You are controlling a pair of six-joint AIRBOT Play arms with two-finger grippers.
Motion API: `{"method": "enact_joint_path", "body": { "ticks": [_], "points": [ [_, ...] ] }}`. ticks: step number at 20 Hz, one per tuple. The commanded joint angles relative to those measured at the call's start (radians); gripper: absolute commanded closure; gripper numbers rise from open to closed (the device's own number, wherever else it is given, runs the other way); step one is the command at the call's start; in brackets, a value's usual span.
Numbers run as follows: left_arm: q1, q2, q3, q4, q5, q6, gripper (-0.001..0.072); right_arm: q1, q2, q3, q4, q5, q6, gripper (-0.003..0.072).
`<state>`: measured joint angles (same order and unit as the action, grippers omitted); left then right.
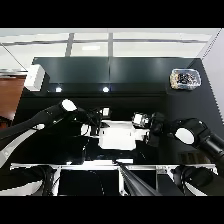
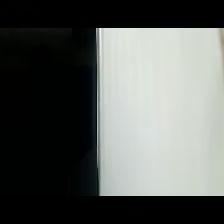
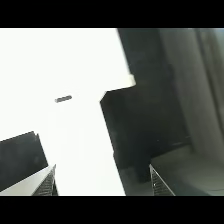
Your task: Fold the box and place the chain.
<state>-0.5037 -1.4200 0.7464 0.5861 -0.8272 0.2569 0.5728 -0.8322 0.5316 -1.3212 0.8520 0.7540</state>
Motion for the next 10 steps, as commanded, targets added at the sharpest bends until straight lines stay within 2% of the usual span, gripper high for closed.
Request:
{"method": "enact_joint_path", "body": {
  "ticks": [1,5,8,10],
  "points": [
    [0.001,-0.014,-0.001,0.0,0.008,0.001,0.0681,0.003,-0.006,-0.044,0.073,-0.003,-0.033,0.0019],
    [0.001,-0.014,0.006,0.0,0.007,0.001,0.0681,0.003,-0.006,-0.107,0.286,0.008,-0.209,0.0019],
    [0.001,-0.014,0.011,0.0,0.007,0.001,0.0681,0.004,-0.006,-0.151,0.299,-0.015,-0.271,0.0019],
    [0.001,-0.014,0.011,0.0,0.007,0.001,0.0681,0.009,-0.007,-0.18,0.335,-0.092,-0.3,0.0019]
  ]
}}
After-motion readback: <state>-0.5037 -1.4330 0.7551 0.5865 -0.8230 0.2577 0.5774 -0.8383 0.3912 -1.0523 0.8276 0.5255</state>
